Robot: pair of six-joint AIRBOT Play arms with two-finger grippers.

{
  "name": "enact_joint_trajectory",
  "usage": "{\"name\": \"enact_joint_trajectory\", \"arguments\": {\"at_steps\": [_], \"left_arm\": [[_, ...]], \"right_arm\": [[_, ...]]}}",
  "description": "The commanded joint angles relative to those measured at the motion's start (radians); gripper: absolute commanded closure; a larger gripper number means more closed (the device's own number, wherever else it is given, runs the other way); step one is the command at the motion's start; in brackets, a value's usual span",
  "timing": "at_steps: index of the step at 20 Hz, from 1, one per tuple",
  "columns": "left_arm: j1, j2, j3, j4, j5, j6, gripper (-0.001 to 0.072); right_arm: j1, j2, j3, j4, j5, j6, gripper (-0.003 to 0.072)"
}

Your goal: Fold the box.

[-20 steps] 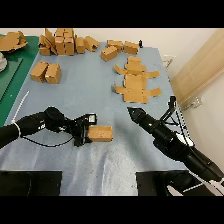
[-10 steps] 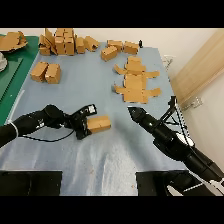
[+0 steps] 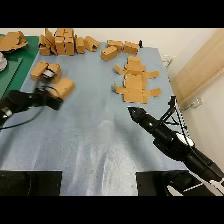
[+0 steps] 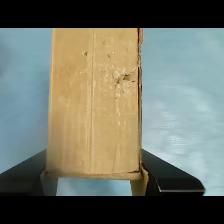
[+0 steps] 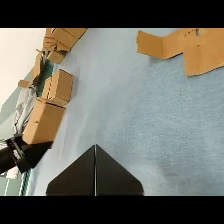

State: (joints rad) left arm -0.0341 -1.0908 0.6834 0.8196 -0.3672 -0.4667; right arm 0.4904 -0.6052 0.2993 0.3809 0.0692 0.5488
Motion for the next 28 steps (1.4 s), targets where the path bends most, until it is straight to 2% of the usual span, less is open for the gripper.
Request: {"name": "enact_joint_trajectory", "arguments": {"at_steps": [1, 4, 7, 11, 16, 19, 22, 23, 24, 28], "left_arm": [[0.262, 0.01, 0.007, 0.042, -0.02, -0.047, 0.0315], [0.383, 0.005, 0.007, 0.042, -0.009, 0.006, 0.0315], [0.422, -0.05, 0.021, 0.042, 0.026, 0.051, 0.0316], [0.42, -0.18, 0.116, 0.041, 0.0, 0.013, 0.0316], [0.393, -0.301, 0.252, 0.019, -0.086, -0.005, 0.0316], [0.342, -0.361, 0.298, 0.01, -0.089, -0.006, 0.0316], [0.335, -0.375, 0.309, 0.012, -0.079, -0.049, 0.0312], [0.34, -0.374, 0.309, 0.015, -0.079, -0.049, 0.0129], [0.349, -0.373, 0.309, 0.019, -0.082, -0.055, 0.0005], [0.407, -0.338, 0.309, 0.019, -0.159, -0.107, 0.0005]], "right_arm": [[0.0, 0.0, 0.001, 0.001, 0.0, 0.0, 0.0685], [0.0, 0.0, 0.001, 0.001, 0.0, 0.0, 0.0684], [0.0, 0.0, 0.001, 0.001, 0.0, 0.0, 0.0684], [0.0, 0.0, 0.001, 0.002, -0.001, 0.0, 0.0684], [0.0, 0.0, 0.001, 0.001, -0.006, 0.0, 0.0684], [0.0, 0.0, 0.001, 0.002, -0.011, 0.002, 0.0684], [0.0, 0.0, 0.001, 0.002, -0.01, 0.011, 0.0684], [0.0, 0.0, 0.001, 0.002, -0.01, 0.011, 0.0685], [0.0, 0.0, 0.001, 0.002, -0.01, 0.011, 0.0684], [0.0, 0.0, 0.001, 0.002, -0.006, 0.011, 0.0684]]}}
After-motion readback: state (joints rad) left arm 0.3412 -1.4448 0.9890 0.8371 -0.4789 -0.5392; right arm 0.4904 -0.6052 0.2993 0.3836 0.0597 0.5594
